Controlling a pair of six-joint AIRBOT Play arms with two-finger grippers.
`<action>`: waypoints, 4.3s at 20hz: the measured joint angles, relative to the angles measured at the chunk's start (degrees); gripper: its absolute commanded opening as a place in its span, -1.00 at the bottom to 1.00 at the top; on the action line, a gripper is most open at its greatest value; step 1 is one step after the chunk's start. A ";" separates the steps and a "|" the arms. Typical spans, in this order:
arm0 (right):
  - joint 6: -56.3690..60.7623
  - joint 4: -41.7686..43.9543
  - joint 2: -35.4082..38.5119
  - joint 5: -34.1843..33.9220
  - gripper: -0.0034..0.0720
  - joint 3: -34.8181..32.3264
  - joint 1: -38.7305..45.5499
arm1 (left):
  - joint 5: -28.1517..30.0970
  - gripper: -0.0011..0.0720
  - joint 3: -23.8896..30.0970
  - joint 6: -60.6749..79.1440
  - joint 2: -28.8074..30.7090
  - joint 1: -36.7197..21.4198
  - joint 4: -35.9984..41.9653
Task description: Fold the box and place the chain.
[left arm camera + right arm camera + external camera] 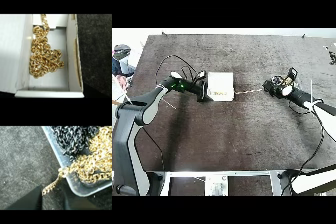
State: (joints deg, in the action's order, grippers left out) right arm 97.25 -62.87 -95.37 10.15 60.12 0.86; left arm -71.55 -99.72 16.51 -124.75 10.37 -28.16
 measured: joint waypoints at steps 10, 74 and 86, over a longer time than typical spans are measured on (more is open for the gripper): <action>-2.43 0.13 4.92 2.29 -0.89 0.28 -5.53 | 0.00 0.31 0.00 0.00 0.00 0.00 0.00; -2.54 1.20 2.10 1.66 -0.89 -0.55 -1.81 | 0.00 0.31 0.00 0.00 0.00 0.00 0.00; -7.56 1.20 21.05 0.61 -0.88 2.45 -24.96 | 0.00 0.31 0.00 0.00 0.00 0.00 0.00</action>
State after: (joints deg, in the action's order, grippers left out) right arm 89.69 -61.67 -74.32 10.76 62.57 -24.10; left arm -71.55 -99.72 16.51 -124.75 10.37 -28.16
